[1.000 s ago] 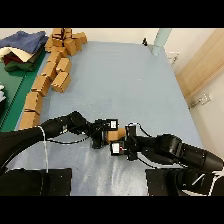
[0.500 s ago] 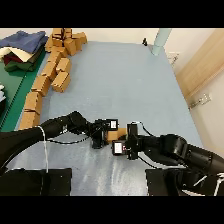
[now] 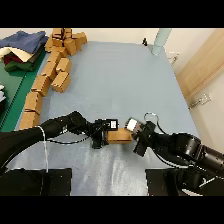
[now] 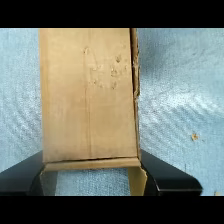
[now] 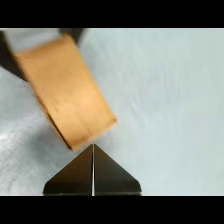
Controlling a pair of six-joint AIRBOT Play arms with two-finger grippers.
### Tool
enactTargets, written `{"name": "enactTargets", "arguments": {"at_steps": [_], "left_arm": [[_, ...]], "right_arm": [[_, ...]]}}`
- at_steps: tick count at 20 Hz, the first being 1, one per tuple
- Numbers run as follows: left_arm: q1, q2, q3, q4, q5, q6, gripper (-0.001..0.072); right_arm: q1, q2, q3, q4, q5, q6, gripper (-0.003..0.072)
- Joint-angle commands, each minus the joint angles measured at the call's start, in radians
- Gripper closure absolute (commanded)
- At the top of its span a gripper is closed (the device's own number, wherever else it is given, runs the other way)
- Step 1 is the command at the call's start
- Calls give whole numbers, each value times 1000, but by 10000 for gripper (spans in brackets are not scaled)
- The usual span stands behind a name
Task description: Fold the box.
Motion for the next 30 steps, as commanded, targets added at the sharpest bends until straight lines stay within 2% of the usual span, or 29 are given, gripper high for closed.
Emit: {"name": "enactTargets", "arguments": {"at_steps": [1, 5, 10, 16, 19, 22, 24, 27, 30], "left_arm": [[0, -1, 0, 0, 0, 0, 182], [0, -1, 0, 0, 1, 0, 182], [0, -1, 0, 0, 1, 0, 182], [3, 47, 5, 1, 36, -84, 182], [38, 87, 5, 2, 48, -124, 182], [156, 121, 5, 56, 52, -264, 182], [279, 150, 5, 148, 77, -381, 182], [513, 192, 5, 295, 103, -570, 182], [740, 196, 5, 349, 44, -679, 182]], "right_arm": [[-86, 4, 1, -45, -137, 387, 679], [-154, 4, 7, -43, -137, 617, 680], [-154, 4, 7, -39, -132, 807, 679], [-154, 2, 7, -42, -125, 904, 679], [-154, -22, 6, -41, -125, 905, 679], [-154, -56, 6, -42, -115, 904, 679], [-154, -69, 7, -42, -109, 904, 679], [-154, -75, 7, -42, -89, 904, 679], [-154, -75, 7, -42, -61, 904, 679]]}}
